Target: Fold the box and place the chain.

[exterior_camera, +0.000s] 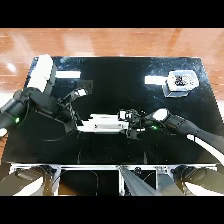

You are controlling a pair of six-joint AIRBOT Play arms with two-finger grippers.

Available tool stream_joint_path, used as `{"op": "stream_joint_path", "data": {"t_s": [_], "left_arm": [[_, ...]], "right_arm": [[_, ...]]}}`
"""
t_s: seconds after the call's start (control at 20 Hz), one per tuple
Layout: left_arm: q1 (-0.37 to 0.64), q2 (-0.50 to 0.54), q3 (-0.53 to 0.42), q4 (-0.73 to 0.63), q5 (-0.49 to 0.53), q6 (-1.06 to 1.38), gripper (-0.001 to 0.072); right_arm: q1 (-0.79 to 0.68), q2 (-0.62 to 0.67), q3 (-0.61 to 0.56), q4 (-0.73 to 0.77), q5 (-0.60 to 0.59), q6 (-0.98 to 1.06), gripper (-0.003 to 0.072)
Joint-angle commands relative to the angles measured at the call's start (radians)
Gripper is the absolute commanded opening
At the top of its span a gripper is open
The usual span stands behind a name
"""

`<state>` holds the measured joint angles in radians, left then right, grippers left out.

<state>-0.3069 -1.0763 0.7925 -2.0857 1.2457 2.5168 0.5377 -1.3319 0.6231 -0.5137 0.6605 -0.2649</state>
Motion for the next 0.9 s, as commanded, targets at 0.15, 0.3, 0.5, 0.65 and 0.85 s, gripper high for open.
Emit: {"op": "stream_joint_path", "data": {"t_s": [0.15,0.3,0.5,0.65,0.85], "left_arm": [[-0.18,0.21,-0.216,-0.129,-0.387,-0.034,0.0017],[-0.274,0.231,-0.304,-0.192,-0.607,-0.033,0.0017],[-0.423,0.226,-0.351,-0.164,-0.96,-0.033,0.0017],[-0.449,0.174,-0.352,-0.148,-1.134,-0.034,0.0017],[-0.449,0.093,-0.352,-0.149,-1.226,-0.034,0.0018]], "right_arm": [[0.0,0.0,0.0,0.0,0.0,0.0,0.054],[0.0,0.0,0.0,0.0,0.0,0.0,0.054],[0.0,0.0,0.0,0.0,0.0,0.0,0.054],[0.0,0.0,0.0,0.0,0.0,0.0,0.054],[0.0,0.0,0.0,0.0,0.0,0.0,0.054]]}}
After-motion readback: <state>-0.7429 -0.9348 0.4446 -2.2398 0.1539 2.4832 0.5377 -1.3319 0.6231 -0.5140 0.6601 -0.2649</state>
